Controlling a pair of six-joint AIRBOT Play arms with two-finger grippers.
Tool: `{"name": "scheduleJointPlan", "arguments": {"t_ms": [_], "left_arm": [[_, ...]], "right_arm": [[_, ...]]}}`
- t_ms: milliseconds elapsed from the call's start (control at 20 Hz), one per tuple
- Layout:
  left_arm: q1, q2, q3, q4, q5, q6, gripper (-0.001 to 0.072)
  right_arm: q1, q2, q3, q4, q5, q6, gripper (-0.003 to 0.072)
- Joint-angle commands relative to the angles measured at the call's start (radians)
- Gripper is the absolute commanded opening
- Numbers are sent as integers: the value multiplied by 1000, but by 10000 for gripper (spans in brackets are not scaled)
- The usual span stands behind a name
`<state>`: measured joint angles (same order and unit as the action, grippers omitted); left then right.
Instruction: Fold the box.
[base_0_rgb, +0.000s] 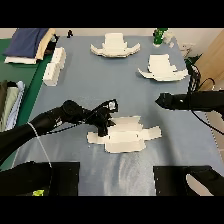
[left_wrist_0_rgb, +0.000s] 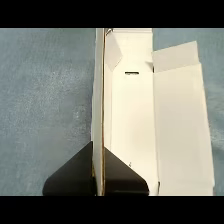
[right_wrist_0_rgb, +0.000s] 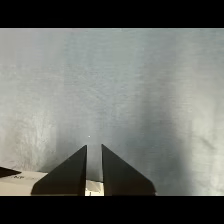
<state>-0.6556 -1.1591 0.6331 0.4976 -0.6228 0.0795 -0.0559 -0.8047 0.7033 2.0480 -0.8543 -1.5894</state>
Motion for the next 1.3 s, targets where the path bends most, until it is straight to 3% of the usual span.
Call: {"name": "scheduleJointPlan", "arguments": {"t_ms": [0, 300, 650, 900, 1250], "left_arm": [[-4, -17, -11, 12, -8, 2, 15], [-4, 1, -11, 27, -50, 0, 15], [-6, 164, -36, 29, -2, 3, 14], [-23, 162, -100, 21, 163, 27, 14], [-62, 153, -106, 20, 88, 36, 15]], "right_arm": [[21, 0, -23, 5, 2, 1, 137], [27, 0, -69, 13, 5, 0, 137], [27, 4, -69, 26, 6, 0, 137], [27, 4, -69, 34, 10, 0, 136], [27, 4, -69, 43, 16, 0, 137]]}}
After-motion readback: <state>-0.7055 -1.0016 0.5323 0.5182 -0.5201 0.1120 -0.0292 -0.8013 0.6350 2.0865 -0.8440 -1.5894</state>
